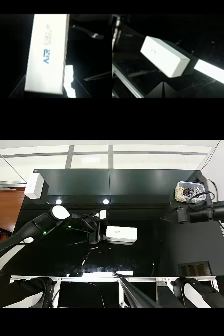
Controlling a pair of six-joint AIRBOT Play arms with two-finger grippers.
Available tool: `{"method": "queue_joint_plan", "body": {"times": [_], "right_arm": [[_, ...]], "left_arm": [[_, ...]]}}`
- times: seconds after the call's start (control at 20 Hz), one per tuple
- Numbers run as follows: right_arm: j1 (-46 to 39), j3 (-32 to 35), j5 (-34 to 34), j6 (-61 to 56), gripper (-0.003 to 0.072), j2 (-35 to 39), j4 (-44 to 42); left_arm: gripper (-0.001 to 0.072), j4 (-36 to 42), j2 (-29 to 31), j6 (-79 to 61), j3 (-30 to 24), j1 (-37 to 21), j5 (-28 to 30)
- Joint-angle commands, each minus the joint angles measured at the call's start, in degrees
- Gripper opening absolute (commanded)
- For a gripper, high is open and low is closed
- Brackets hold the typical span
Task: Fold the box and place the chain.
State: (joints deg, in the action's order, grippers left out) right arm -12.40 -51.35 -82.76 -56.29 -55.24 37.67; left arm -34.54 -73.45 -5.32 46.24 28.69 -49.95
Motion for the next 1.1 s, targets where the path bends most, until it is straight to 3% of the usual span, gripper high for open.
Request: {"method": "queue_joint_plan", "body": {"times": [0.0, 0.25, 0.45, 0.8, 1.05], "right_arm": [[-3.30, 1.18, 1.18, 0.81, 0.0012, 1.46, 0.42], [-3.30, 2.56, 1.62, 2.36, 0.0012, 1.46, 0.26], [-3.28, 2.58, 2.29, 2.78, 0.0012, 1.46, -0.15], [-3.30, 2.58, 2.49, 2.84, 0.0012, 1.46, -0.15], [-3.30, 2.58, 2.45, 2.95, 0.0012, 1.46, -0.13]], "left_arm": [[0.0716, 0.04, -1.18, 3.17, 3.02, 4.66, 4.44], [0.0716, -0.37, -11.08, 8.41, 12.70, 8.66, 2.67], [0.0716, -1.66, -14.97, 9.51, 16.83, 9.42, 1.88], [0.0715, -10.14, -17.05, 18.78, 19.65, 9.42, -5.86], [0.0716, -10.45, -17.03, 18.84, 19.65, 9.53, -6.60]]}}
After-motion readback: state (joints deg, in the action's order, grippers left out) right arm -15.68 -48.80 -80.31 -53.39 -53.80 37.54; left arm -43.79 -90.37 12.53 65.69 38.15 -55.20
